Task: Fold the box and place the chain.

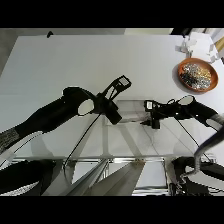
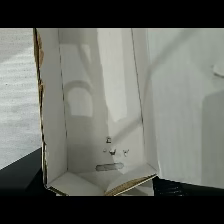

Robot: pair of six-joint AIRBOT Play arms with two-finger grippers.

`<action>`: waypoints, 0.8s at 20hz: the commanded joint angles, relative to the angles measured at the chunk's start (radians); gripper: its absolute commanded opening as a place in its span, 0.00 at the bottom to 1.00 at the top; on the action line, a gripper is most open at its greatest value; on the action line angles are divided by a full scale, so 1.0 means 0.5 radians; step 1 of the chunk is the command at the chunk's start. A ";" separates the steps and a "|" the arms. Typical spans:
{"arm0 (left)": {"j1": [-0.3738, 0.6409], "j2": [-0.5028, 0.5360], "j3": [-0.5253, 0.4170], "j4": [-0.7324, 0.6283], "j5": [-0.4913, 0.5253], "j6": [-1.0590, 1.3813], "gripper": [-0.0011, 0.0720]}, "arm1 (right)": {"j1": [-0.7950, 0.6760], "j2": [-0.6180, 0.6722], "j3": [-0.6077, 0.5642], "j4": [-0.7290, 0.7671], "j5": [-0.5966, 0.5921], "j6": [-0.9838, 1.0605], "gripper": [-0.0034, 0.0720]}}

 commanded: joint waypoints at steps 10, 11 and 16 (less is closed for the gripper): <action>0.090 -0.051 -0.003 0.187 -0.525 0.874 0.02 | 0.001 0.002 0.001 0.002 0.001 0.001 0.59; 0.112 -0.051 -0.003 0.104 -0.556 1.009 0.02 | 0.001 0.002 0.001 0.002 0.001 0.001 0.59; 0.241 -0.052 -0.003 -0.111 -0.599 1.292 0.02 | 0.001 0.002 0.001 0.002 0.001 0.001 0.59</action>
